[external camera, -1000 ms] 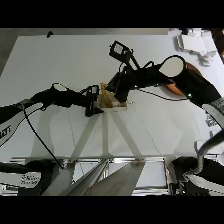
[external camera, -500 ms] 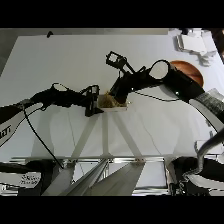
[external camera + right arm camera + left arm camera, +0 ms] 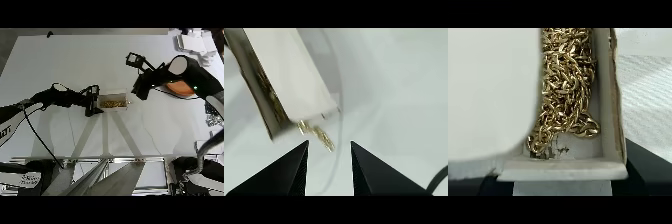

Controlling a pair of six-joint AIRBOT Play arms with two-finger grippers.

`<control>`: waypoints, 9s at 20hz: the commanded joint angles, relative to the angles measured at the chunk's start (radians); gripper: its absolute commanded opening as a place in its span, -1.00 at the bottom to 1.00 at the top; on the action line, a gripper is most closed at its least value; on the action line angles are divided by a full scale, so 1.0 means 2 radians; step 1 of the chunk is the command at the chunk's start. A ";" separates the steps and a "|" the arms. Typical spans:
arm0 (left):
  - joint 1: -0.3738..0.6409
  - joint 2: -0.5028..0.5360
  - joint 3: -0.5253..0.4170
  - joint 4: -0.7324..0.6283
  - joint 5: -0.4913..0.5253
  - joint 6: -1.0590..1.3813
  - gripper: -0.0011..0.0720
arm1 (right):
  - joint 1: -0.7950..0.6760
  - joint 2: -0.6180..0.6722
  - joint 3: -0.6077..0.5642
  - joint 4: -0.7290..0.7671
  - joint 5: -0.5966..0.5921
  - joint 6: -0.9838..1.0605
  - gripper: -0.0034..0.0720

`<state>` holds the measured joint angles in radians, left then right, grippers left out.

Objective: Fold the box and place the chain.

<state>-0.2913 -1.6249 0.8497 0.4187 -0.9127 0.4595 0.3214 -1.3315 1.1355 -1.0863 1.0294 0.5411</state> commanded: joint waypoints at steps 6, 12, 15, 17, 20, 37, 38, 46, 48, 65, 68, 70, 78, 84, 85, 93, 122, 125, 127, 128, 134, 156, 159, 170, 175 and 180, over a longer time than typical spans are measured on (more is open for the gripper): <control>0.000 0.000 0.000 0.000 0.000 0.000 -0.54 | -0.064 -0.071 -0.056 0.073 -0.019 -0.275 0.30; 0.000 0.000 0.000 0.000 0.000 0.000 -0.54 | -0.044 -0.140 -0.056 0.214 -0.018 -0.458 0.22; 0.000 0.000 0.000 0.000 0.000 0.000 -0.54 | -0.036 -0.152 -0.056 0.233 -0.015 -0.473 -0.02; 0.000 0.000 0.000 0.000 0.000 0.000 -0.54 | -0.036 -0.152 -0.056 0.233 -0.009 -0.472 -0.48; 0.000 0.000 0.000 0.000 0.000 0.000 -0.54 | -0.036 -0.152 -0.056 0.226 -0.006 -0.469 -0.89; 0.000 0.000 0.000 0.000 0.000 0.000 -0.54 | -0.001 -0.038 0.016 0.211 0.060 -0.255 -0.89; 0.000 0.000 0.000 0.000 0.000 0.000 -0.54 | 0.011 -0.039 0.025 0.210 0.050 -0.255 -0.89; 0.000 0.000 0.000 0.000 0.000 0.000 -0.54 | 0.037 -0.041 0.032 0.194 0.024 -0.206 -0.01; 0.000 0.000 0.000 0.000 0.000 0.000 -0.54 | 0.037 -0.041 0.032 0.193 0.018 -0.203 -0.02; 0.000 0.000 0.000 0.000 0.000 0.000 -0.54 | 0.021 -0.218 0.155 0.205 0.159 -0.055 -0.04; 0.000 0.000 0.000 0.000 0.000 0.000 -0.54 | 0.032 -0.205 0.143 0.183 0.164 -0.081 -0.04; 0.000 0.000 0.000 0.000 0.000 0.000 -0.54 | 0.041 -0.184 0.124 0.174 0.135 -0.120 -0.01; 0.000 0.000 0.000 0.000 0.000 0.000 -0.54 | 0.074 -0.078 0.011 0.096 -0.075 -0.169 -0.22; 0.000 0.000 0.000 0.000 0.000 0.000 -0.54 | 0.093 -0.072 -0.028 0.087 -0.109 -0.170 -0.47; 0.000 0.000 0.000 0.000 0.000 0.000 -0.54 | 0.094 -0.072 -0.030 0.087 -0.108 -0.170 -0.46; 0.000 0.000 0.000 0.000 0.000 0.000 -0.54 | 0.095 -0.072 -0.054 0.087 -0.100 -0.168 -0.11; 0.000 0.000 0.000 0.000 0.000 0.000 -0.54 | 0.084 -0.118 -0.067 0.274 -0.115 0.037 -0.89; 0.000 0.000 0.000 0.000 0.000 0.000 -0.54 | 0.058 -0.050 -0.065 0.273 -0.126 0.046 -0.89; 0.000 0.000 0.000 0.000 0.000 0.000 -0.54 | 0.030 0.003 -0.065 0.261 -0.125 0.052 -0.89; 0.000 0.000 0.000 0.000 0.000 0.000 -0.54 | 0.013 0.029 -0.065 0.244 -0.126 0.065 -0.89; 0.000 0.000 0.000 0.000 0.000 0.000 -0.54 | -0.108 0.140 -0.065 -0.041 -0.057 0.230 -0.89; 0.054 0.267 0.001 0.392 -0.051 -0.536 -0.94 | -0.364 0.148 -0.068 -0.141 0.060 0.346 -0.89; 0.084 0.323 0.001 0.604 -0.087 -0.679 -0.95 | -0.364 0.148 -0.068 -0.132 0.052 0.346 -0.89; 0.294 0.445 -0.142 0.494 0.204 -0.919 -0.95 | -0.364 0.148 -0.068 -0.132 0.024 0.346 -0.88; 0.294 0.398 -0.262 0.494 0.274 -0.834 -0.95 | -0.364 0.148 -0.068 -0.132 0.024 0.346 -0.88; 0.294 0.307 -0.270 0.494 0.302 -0.799 -0.93 | -0.364 0.148 -0.068 -0.132 0.024 0.346 -0.88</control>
<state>0.2947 -0.9291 0.3359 1.4097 -0.3595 -1.1816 -0.4057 -1.0355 0.9993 -1.3510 1.0782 1.2331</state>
